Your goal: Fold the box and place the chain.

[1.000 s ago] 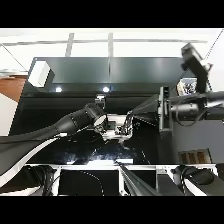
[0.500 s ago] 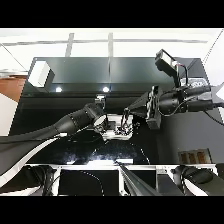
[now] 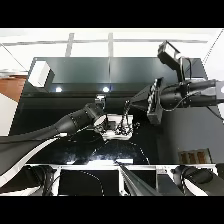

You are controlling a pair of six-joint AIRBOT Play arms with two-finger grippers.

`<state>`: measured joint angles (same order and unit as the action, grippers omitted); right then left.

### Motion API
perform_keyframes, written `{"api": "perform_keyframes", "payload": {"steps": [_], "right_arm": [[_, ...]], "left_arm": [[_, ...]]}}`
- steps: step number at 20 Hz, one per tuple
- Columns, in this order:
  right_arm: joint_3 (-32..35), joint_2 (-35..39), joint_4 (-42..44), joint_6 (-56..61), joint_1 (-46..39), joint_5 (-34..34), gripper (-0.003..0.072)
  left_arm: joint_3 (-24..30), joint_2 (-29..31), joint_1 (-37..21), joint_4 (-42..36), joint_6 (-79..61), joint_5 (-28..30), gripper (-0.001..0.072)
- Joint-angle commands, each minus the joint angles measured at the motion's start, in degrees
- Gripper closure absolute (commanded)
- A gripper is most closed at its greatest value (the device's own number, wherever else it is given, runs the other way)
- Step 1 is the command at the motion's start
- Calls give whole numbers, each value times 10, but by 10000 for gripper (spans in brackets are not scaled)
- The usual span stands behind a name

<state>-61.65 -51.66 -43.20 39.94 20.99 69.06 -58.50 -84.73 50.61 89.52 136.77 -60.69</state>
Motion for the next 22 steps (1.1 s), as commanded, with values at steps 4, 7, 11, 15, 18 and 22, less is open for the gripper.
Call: {"api": "perform_keyframes", "payload": {"steps": [4, 7, 11, 15, 18, 22], "right_arm": [[-27, 1, 23, 10, 1, 38, 644], [-27, 1, 44, 10, 1, 43, 644], [-27, 1, 44, 10, 1, 39, 644], [-27, 0, 42, 10, 1, 19, 644], [-4, -1, 35, 10, 1, 10, 644], [83, -1, 41, 10, 2, -37, 645]], "left_arm": [[0, 0, 0, 0, 0, 0, 672], [0, 0, 0, 0, 0, 0, 673], [0, 0, 0, 0, 0, 0, 672], [0, 0, 0, 0, 0, 0, 673], [0, 0, 0, 0, 0, 0, 673], [0, 0, 0, 0, 0, 0, 673]]}}
